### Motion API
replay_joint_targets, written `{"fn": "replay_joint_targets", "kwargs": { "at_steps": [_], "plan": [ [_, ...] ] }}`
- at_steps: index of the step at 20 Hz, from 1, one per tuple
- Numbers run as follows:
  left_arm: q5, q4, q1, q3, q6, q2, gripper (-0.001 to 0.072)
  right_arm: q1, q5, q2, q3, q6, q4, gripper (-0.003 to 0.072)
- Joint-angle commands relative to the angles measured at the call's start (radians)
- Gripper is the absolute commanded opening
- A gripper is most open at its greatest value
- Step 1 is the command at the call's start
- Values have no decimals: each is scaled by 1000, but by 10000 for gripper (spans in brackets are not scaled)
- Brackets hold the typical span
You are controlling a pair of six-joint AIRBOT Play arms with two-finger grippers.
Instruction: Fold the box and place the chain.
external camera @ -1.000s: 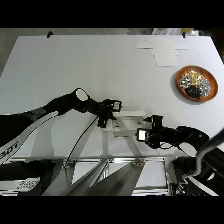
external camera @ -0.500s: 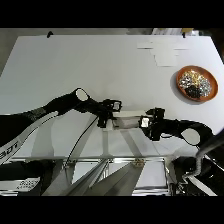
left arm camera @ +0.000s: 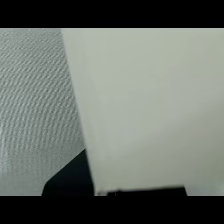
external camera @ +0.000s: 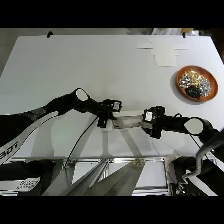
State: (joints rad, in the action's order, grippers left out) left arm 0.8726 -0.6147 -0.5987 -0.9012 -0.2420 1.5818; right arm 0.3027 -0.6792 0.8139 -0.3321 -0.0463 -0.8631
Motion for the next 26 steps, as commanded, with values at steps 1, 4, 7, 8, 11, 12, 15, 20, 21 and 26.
{"fn": "replay_joint_targets", "kwargs": {
  "at_steps": [1,4,7,8,11,12,15,20,21,26],
  "plan": [
    [0,0,0,-1,0,-1,9,-68,-44,56,-1,161,137,657],
    [0,0,0,-1,0,-1,9,-118,-72,107,-1,252,211,657],
    [-1,0,0,-1,0,-1,9,-137,-94,162,-1,384,261,657],
    [-1,0,0,-1,0,-1,9,-137,-96,180,-2,421,277,657],
    [-1,0,0,-1,0,-1,9,-137,-100,223,-2,510,323,657],
    [-1,0,0,-1,0,-1,9,-137,-107,236,-2,526,326,657],
    [-1,0,0,-1,0,-1,9,-135,-138,269,-2,527,327,648],
    [-1,0,0,-1,0,-1,9,-135,-147,286,-1,527,342,583],
    [0,0,0,-1,0,-1,9,-134,-147,286,-2,527,354,583],
    [0,0,0,-1,0,-1,9,-101,-137,333,-2,527,369,583]
  ]
}}
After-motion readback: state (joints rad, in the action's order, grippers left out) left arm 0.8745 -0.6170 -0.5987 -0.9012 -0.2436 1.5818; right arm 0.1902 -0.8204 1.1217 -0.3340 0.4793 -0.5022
